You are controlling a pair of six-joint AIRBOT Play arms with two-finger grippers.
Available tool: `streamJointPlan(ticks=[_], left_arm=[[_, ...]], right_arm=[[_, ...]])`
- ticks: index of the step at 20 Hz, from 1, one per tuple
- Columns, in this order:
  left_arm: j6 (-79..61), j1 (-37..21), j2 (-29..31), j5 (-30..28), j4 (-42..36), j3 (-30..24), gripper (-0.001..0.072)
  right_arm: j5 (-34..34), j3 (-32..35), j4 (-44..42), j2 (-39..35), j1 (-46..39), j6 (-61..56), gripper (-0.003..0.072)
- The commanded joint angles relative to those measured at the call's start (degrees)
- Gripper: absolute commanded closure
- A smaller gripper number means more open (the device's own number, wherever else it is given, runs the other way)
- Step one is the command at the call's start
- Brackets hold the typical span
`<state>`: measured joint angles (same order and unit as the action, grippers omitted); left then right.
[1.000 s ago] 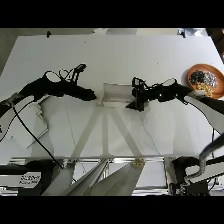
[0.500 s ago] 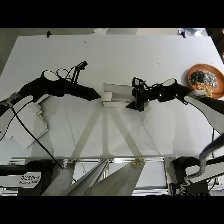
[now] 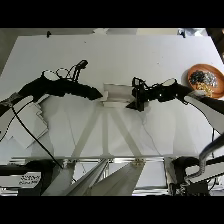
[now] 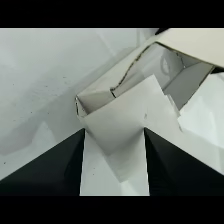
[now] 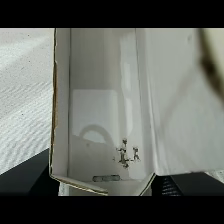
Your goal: Fold the box and place the chain.
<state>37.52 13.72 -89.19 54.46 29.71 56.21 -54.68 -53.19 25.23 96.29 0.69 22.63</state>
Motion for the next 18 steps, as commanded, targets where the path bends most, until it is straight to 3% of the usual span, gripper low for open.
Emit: streamJointPlan(ticks=[1, 3, 10, 11, 13, 18], left_arm=[[1.75, 1.03, -0.04, -2.67, -0.13, 0.0, 0.0224], [3.26, 1.62, -0.04, -2.36, -0.44, 0.0, 0.0196], [6.78, 3.19, -0.02, -1.9, -1.27, 0.0, 0.0225], [7.17, 3.54, -0.02, -2.03, -1.4, 0.0, 0.0234], [7.15, 4.17, -0.02, -2.49, -1.36, 0.0, 0.0353], [11.06, 6.56, -0.02, -9.25, 2.58, 0.0, 0.0353]], right_arm=[[0.0, -0.07, 0.0, 0.02, 0.02, -0.02, 0.0229], [0.0, -0.07, 0.0, 0.02, 0.02, -0.02, 0.0229], [0.0, -0.07, 0.0, 0.02, 0.0, -0.02, 0.0229], [0.0, -0.07, 0.0, 0.02, 0.02, -0.02, 0.0229], [0.0, -0.07, 0.0, 0.02, 0.0, -0.02, 0.0229], [0.0, -0.07, 0.0, 0.02, 0.0, -0.04, 0.0229]])
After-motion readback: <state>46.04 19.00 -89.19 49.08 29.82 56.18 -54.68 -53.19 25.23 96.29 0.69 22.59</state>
